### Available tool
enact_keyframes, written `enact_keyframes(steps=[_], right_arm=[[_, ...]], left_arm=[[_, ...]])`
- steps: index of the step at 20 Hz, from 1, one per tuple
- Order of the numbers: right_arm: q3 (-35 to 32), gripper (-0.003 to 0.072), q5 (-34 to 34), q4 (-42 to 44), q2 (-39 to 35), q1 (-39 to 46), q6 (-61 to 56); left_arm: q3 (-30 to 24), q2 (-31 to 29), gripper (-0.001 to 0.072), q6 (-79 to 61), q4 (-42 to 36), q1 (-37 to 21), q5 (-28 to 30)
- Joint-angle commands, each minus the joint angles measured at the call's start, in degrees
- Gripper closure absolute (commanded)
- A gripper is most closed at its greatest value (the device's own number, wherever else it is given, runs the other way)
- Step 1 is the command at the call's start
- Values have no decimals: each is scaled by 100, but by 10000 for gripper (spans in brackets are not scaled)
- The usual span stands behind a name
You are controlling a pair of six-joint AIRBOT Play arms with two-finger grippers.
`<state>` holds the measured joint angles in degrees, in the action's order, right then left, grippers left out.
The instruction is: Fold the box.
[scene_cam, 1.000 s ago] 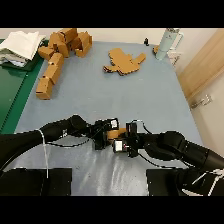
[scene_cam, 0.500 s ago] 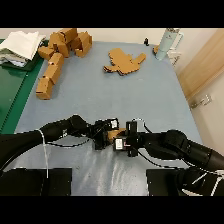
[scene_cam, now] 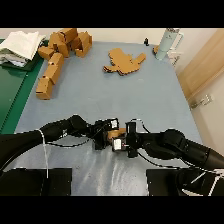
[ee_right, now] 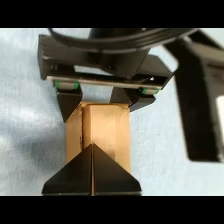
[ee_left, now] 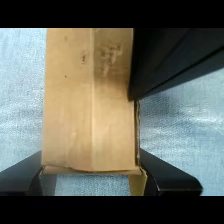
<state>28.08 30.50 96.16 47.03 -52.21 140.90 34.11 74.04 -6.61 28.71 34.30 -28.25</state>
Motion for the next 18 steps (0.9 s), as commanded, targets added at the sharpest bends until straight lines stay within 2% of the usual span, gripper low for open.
enact_keyframes(steps=[1,7,11,18], right_arm=[[4,670,203,28,-9,-7,-9],[39,670,92,-4,-256,-2,-7],[39,671,-92,-142,-146,44,-9],[26,670,9,-9,87,79,-9]], left_arm=[[7,2,175,-2,2,0,2],[7,2,175,0,2,0,2],[7,2,175,-2,2,0,0],[7,2,175,0,2,0,2]])
